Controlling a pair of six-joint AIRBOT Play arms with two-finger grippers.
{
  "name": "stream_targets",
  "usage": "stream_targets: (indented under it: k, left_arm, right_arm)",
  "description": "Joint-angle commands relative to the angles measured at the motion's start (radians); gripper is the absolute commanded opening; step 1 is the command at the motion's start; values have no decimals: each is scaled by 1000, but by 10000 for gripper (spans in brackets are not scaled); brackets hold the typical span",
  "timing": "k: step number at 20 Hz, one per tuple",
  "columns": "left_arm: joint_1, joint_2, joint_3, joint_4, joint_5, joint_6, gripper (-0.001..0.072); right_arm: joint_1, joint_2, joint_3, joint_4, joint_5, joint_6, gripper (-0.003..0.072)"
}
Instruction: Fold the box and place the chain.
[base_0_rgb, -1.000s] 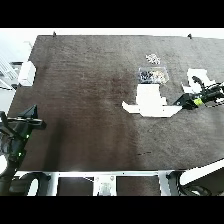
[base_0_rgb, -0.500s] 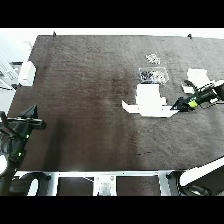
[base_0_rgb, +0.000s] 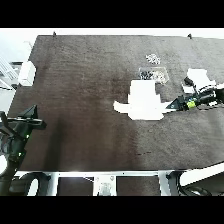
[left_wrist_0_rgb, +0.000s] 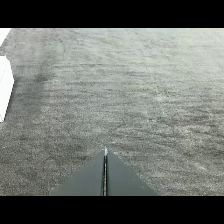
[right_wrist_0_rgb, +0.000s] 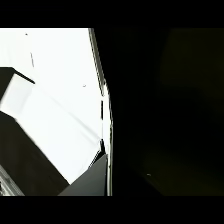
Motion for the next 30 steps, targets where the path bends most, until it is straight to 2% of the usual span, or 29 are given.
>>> stream_targets:
  k: [1, 4, 8, 12, 18, 23, 24, 25, 26, 28, 30]
  left_arm:
    - [0, 0, 0, 0, 0, 0, 21]
    - [0, 0, 0, 0, 0, 0, 22]
    - [0, 0, 0, 0, 1, 0, 22]
    - [0, 0, 0, 0, 1, 0, 22]
    - [0, 0, 0, 0, -2, 0, 22]
    - [0, 0, 0, -1, -25, -4, 23]
    - [0, 0, 1, -1, -43, -2, 121]
    - [0, 0, 2, -2, -53, 0, 511]
    - [0, 0, 2, -15, -55, -14, 532]
    - [0, -6, 18, -15, -74, -25, 504]
    - [0, -61, 81, -14, -88, -67, 504]
  right_arm:
    - [28, 132, -154, 137, -117, -26, 12]
    - [131, 154, -173, 200, -143, -25, 12]
    - [294, 154, -172, 239, -348, 31, 11]
    - [436, 139, -159, 241, -471, 59, 11]
    - [500, -33, 15, 224, -439, 95, 11]
    - [501, -52, 64, 174, -440, 108, 11]
    - [501, -51, 65, 166, -439, 114, 12]
    - [502, -52, 65, 159, -439, 114, 11]
    - [503, -52, 65, 146, -439, 114, 11]
    - [507, -53, 65, 144, -439, 114, 11]
    - [507, -53, 65, 144, -439, 113, 12]
